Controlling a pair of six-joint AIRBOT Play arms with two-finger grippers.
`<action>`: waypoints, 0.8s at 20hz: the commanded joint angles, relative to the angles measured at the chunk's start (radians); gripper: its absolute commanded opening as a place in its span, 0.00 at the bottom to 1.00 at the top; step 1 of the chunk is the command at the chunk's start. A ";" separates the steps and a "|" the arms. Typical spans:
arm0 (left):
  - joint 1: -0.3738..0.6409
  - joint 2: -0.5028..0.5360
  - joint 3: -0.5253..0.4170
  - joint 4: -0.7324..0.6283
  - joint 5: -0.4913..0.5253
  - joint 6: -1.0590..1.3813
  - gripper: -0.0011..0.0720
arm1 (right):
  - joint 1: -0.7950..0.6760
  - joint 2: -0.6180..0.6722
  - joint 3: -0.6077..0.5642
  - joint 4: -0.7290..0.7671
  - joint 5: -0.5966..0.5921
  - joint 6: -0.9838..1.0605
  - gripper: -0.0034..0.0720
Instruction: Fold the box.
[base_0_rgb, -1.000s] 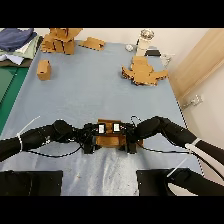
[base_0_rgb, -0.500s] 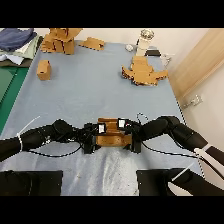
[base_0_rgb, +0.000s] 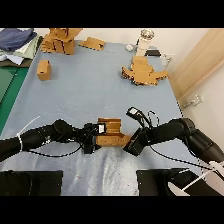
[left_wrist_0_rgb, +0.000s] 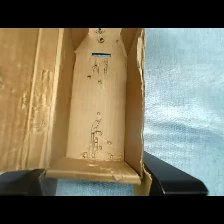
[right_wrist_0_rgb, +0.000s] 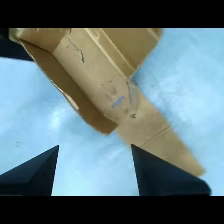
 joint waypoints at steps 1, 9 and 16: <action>0.001 0.000 0.000 0.000 0.000 0.000 0.84 | 0.000 0.028 0.001 0.103 -0.045 0.254 0.99; 0.001 0.000 0.000 0.000 0.000 0.000 0.84 | 0.000 0.028 0.001 0.128 -0.012 0.419 0.99; 0.003 0.014 0.001 0.001 -0.105 0.002 0.84 | 0.000 0.028 0.001 0.137 -0.012 0.425 0.99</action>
